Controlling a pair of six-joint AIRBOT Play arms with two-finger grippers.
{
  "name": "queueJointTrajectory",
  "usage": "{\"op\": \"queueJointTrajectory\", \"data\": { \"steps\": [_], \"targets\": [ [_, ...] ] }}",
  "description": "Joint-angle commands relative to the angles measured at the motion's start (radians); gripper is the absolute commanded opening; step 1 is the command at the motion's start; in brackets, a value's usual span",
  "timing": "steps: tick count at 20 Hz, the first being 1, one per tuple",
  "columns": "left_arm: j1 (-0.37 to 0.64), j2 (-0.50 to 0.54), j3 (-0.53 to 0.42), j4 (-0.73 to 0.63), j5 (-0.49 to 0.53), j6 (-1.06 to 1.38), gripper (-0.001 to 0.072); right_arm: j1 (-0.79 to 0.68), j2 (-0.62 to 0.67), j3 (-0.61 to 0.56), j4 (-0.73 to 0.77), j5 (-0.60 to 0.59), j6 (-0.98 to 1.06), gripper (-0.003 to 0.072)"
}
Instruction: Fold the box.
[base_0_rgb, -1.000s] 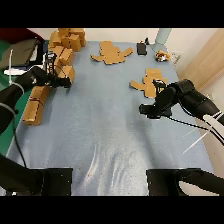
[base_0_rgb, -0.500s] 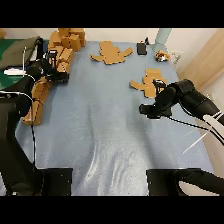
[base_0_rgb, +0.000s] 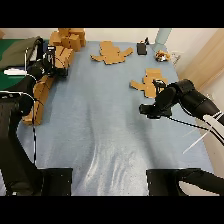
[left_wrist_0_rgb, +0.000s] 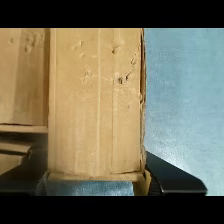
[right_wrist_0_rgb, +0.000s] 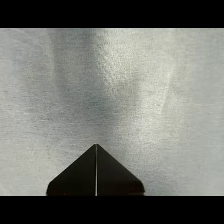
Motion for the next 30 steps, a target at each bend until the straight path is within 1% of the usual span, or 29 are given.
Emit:
{"op": "queueJointTrajectory", "data": {
  "steps": [1,5,9,12,16,21,22,23,25,26,28,30],
  "targets": [
    [0.001,-0.001,0.002,-0.011,-0.014,-0.002,0.0522,0.000,0.000,0.001,0.000,0.000,0.000,0.0005],
    [0.003,-0.002,0.002,-0.012,-0.082,-0.001,0.0522,0.000,0.000,0.001,0.000,0.000,0.000,0.0005],
    [0.008,-0.002,0.003,-0.013,-0.105,-0.009,0.0522,0.000,0.000,0.001,0.000,0.000,0.000,0.0006],
    [0.007,-0.002,0.004,-0.013,-0.153,-0.008,0.0523,0.000,0.000,0.001,0.000,0.000,0.000,0.0005],
    [0.007,-0.002,0.003,-0.013,-0.177,-0.008,0.0523,0.000,0.000,0.001,0.000,0.000,0.000,0.0005],
    [0.007,-0.002,0.003,-0.013,-0.175,-0.008,0.0523,0.000,0.000,0.001,0.000,0.000,0.000,0.0006],
    [0.007,-0.002,0.003,-0.013,-0.175,-0.008,0.0557,0.000,0.000,0.001,0.000,0.000,0.000,0.0006],
    [0.007,-0.002,0.003,-0.013,-0.175,-0.009,0.0699,0.000,0.000,0.001,0.000,0.000,0.000,0.0006],
    [0.008,-0.002,0.004,-0.013,-0.190,-0.010,0.0698,0.000,0.000,0.001,0.000,0.000,0.000,0.0006],
    [0.008,0.002,0.004,-0.013,-0.214,-0.014,0.0698,0.000,0.000,0.001,0.000,0.000,0.000,0.0006],
    [0.012,0.021,0.004,-0.012,-0.275,-0.015,0.0698,0.000,0.000,0.001,0.000,0.000,0.000,0.0006],
    [0.022,0.054,0.004,-0.013,-0.363,-0.015,0.0698,0.000,0.000,0.001,0.000,0.000,0.000,0.0006]
  ]
}}
